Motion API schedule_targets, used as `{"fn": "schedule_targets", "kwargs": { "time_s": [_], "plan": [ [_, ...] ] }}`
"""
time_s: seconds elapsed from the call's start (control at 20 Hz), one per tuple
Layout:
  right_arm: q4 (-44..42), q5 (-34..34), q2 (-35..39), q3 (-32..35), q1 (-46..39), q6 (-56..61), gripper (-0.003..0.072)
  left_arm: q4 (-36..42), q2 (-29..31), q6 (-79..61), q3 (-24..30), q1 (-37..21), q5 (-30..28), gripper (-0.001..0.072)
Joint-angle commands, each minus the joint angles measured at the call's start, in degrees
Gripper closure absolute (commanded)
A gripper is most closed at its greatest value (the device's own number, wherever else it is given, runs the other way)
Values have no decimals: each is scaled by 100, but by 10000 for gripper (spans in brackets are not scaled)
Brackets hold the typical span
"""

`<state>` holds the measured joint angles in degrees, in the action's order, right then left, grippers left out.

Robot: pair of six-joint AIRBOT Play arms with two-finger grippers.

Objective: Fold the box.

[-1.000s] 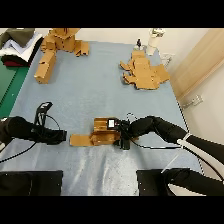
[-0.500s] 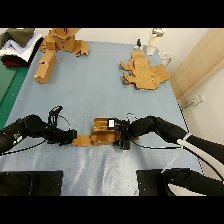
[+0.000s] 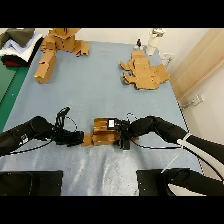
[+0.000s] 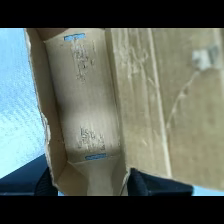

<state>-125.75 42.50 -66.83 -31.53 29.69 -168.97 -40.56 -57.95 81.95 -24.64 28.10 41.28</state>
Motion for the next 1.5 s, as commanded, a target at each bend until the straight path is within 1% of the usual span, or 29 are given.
{"fn": "schedule_targets", "kwargs": {
  "time_s": [0.0,0.15,0.2,0.35,0.4,0.6,0.75,0.85,1.0,1.15,1.35,1.45],
  "plan": [
    [-2,0,0,-4,4,2,249,74,-31,44,4,162,-79,699],
    [-2,0,0,-4,4,2,248,-79,245,157,4,-9,4,700],
    [-2,0,0,-4,4,2,248,-345,380,391,4,-90,79,700],
    [-2,0,0,-4,4,2,248,-1462,780,1423,7,-365,444,700],
    [-2,0,0,-4,4,2,248,-1526,817,1510,7,-407,531,700],
    [-2,0,0,-4,4,2,249,-1475,699,1504,9,-378,527,700],
    [-2,0,0,-4,4,2,249,-1353,446,1495,9,-323,516,699],
    [-2,0,0,-4,4,2,249,-1270,212,1491,7,-66,321,699],
    [-2,0,0,-4,4,2,248,-1102,-111,1491,4,385,-138,700],
    [-2,0,0,-4,4,2,249,-1045,-144,1493,-85,514,-474,700],
    [-2,0,0,-4,4,2,249,-1016,-142,1488,-245,514,-474,699],
    [-2,0,0,-4,4,2,248,-802,-118,1353,-256,514,-470,699]
  ]
}}
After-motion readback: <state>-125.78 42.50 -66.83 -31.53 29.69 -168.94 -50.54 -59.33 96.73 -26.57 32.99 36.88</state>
